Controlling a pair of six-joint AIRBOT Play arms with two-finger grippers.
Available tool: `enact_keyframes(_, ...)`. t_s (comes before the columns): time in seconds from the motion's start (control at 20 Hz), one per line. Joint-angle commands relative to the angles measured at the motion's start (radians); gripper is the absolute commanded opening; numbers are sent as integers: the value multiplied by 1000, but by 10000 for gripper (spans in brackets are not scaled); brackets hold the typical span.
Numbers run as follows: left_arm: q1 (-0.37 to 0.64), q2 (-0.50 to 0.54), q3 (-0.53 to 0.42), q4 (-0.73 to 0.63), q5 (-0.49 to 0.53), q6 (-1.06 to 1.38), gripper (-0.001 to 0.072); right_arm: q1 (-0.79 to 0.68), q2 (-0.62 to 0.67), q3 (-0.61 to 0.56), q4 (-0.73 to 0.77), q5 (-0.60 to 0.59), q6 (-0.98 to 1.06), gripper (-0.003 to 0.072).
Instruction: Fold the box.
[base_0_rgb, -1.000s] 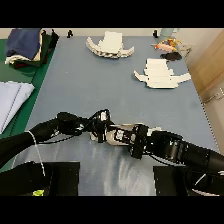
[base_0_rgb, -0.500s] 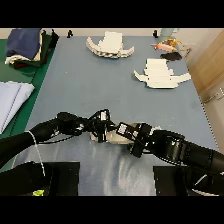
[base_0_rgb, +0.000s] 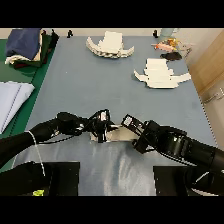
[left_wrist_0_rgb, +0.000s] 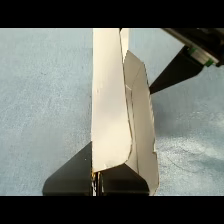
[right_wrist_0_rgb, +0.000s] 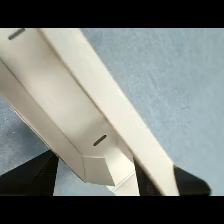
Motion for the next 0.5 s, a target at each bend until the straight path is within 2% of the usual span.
enact_keyframes(0.0,0,-1,0,0,1,0,15,-65,28,2,60,-38,-175,720)
enact_keyframes(0.15,0,-1,0,0,0,0,15,-161,54,2,225,-59,-413,720)
enact_keyframes(0.45,0,-1,0,0,0,0,15,-391,53,-18,686,-68,-993,720)
